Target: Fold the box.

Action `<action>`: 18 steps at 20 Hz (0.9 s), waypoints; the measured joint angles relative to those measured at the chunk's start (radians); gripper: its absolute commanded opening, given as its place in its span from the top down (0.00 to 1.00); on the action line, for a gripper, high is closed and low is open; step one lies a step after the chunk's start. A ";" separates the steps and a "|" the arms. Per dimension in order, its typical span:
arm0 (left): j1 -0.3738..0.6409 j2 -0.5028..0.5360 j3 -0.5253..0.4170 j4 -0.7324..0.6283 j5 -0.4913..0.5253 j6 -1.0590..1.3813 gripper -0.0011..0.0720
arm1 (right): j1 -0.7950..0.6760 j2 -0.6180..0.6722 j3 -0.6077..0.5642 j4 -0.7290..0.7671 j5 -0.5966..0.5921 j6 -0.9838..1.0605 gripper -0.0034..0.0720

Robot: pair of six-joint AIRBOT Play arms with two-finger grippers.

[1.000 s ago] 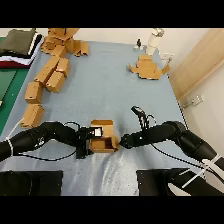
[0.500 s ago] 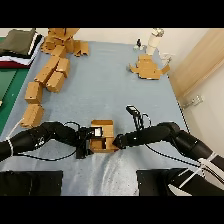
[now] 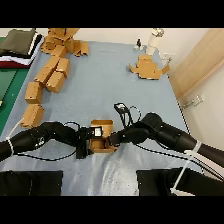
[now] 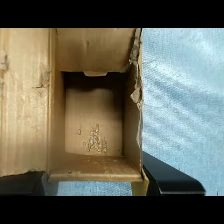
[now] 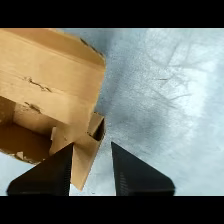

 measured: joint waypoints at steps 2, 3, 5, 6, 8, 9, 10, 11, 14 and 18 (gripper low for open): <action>0.000 0.000 0.000 0.000 0.000 0.000 0.35 | 0.037 -0.039 0.033 -0.051 -0.039 0.082 0.57; 0.000 0.000 0.000 0.000 0.000 0.000 0.35 | 0.057 -0.057 0.050 -0.070 -0.044 0.122 0.57; 0.000 0.000 0.000 0.000 0.000 0.000 0.35 | 0.095 -0.091 0.086 -0.100 -0.078 0.209 0.57; 0.000 0.000 0.000 0.000 0.000 0.000 0.35 | 0.109 -0.109 0.108 -0.111 -0.084 0.248 0.56; 0.000 0.000 0.000 0.000 0.000 0.001 0.35 | 0.137 -0.148 0.148 -0.122 -0.109 0.312 0.56; 0.000 0.000 0.000 0.000 0.000 0.000 0.35 | 0.148 -0.168 0.167 -0.130 -0.124 0.339 0.56; 0.000 0.000 0.000 0.000 0.000 0.000 0.35 | 0.159 -0.192 0.187 -0.136 -0.141 0.367 0.56; 0.000 0.000 0.000 0.000 0.000 0.001 0.35 | 0.168 -0.214 0.206 -0.139 -0.158 0.392 0.56; 0.000 0.000 0.000 0.002 0.000 0.001 0.35 | 0.184 -0.273 0.244 -0.138 -0.200 0.455 0.56; 0.000 0.000 0.000 0.002 0.000 0.001 0.35 | 0.192 -0.324 0.263 -0.126 -0.240 0.504 0.56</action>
